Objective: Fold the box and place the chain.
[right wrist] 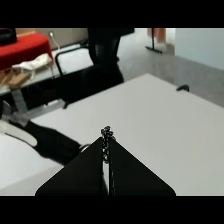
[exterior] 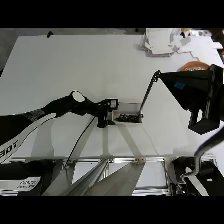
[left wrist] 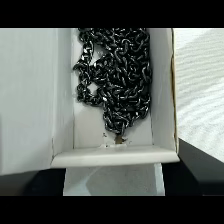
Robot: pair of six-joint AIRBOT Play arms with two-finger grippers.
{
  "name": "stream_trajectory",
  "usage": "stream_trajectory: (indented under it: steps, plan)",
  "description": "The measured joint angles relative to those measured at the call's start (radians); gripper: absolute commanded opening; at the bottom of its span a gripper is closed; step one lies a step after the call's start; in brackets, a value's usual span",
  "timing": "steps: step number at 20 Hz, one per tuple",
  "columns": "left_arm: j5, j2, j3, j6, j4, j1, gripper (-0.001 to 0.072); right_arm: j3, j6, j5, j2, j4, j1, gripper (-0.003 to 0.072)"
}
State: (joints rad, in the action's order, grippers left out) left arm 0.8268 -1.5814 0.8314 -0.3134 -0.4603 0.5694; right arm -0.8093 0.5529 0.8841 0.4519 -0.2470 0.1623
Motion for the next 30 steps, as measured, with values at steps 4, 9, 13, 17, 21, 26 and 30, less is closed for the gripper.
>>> stream_trajectory:
  steps: [4,9,13,17,21,26,30]
  plan:
    - [0.0,0.0,0.0,0.0,0.0,0.0,0.0253,0.0,-0.073,-0.011,0.0,0.083,0.0,0.0017]
    - [0.0,0.0,0.0,0.0,0.0,0.0,0.0253,-0.001,-0.093,0.04,0.029,0.061,0.0,0.0017]
    - [0.0,0.0,0.0,0.0,0.0,0.0,0.0253,0.003,-0.055,0.184,0.119,-0.051,0.0,0.0017]
    - [0.0,0.0,0.0,0.0,0.0,0.0,0.0253,0.055,-0.042,0.28,0.247,-0.172,0.033,0.0017]
    - [0.0,0.0,0.0,0.0,0.0,0.0,0.0253,0.097,-0.028,0.203,0.369,-0.282,0.146,0.0017]
    - [0.0,0.0,0.0,0.0,0.0,0.0,0.0253,0.112,0.055,0.058,0.489,-0.433,0.273,0.0017]
    - [0.0,0.0,0.0,0.0,0.0,0.0,0.0253,0.115,0.114,-0.013,0.562,-0.493,0.301,0.0017]
